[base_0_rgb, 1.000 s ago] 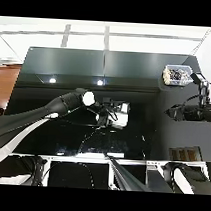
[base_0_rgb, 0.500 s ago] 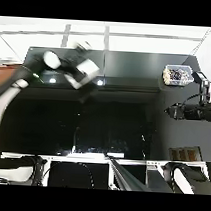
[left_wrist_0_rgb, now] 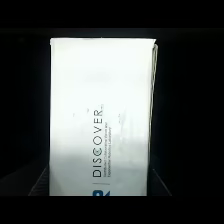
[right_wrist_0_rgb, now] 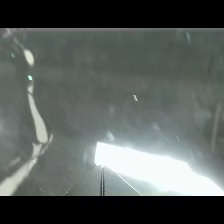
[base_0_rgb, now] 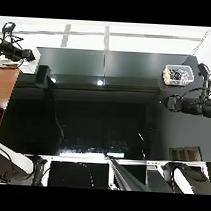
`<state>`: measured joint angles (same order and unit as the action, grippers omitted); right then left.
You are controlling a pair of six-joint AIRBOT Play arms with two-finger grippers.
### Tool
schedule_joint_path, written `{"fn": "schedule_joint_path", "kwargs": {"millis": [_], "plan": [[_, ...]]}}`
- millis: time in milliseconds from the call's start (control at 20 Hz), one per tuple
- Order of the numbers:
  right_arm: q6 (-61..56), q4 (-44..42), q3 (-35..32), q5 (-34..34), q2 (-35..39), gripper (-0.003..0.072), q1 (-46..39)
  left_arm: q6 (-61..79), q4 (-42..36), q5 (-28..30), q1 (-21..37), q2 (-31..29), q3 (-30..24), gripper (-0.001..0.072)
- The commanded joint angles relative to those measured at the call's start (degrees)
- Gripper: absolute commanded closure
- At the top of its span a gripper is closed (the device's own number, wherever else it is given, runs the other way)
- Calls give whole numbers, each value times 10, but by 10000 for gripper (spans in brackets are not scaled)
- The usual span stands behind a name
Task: Fold the box and place the chain.
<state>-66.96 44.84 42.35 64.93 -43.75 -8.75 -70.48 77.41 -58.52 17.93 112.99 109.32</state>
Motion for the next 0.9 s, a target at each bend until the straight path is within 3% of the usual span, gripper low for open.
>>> {"fn": "schedule_joint_path", "kwargs": {"millis": [0,50,100,150,300,500,550,600,650,750,850], "plan": [[-10,-28,0,-39,0,672,6,20,4,-35,13,85,89,356],[-14,-28,0,-37,0,672,6,22,8,-30,10,91,87,354],[-17,-28,0,-37,0,672,6,21,23,-30,7,94,87,290],[-17,-28,0,-37,0,672,6,17,45,-31,3,94,88,-11],[-16,-26,0,-38,0,672,5,-49,105,-35,-10,51,89,-11],[-13,-25,25,-92,0,672,6,-81,101,-64,-36,-72,88,7],[-9,-9,49,-104,0,672,6,-127,99,-89,-43,-104,88,174],[-5,21,72,-106,0,672,5,-143,82,-131,-50,-131,87,566],[-5,59,89,-106,0,672,6,-136,41,-171,-57,-158,80,680],[-5,134,100,-121,0,672,5,-123,-22,-196,-80,-225,19,682],[-5,197,92,-127,-1,673,5,-112,-27,-120,-124,-331,-112,682]]}}
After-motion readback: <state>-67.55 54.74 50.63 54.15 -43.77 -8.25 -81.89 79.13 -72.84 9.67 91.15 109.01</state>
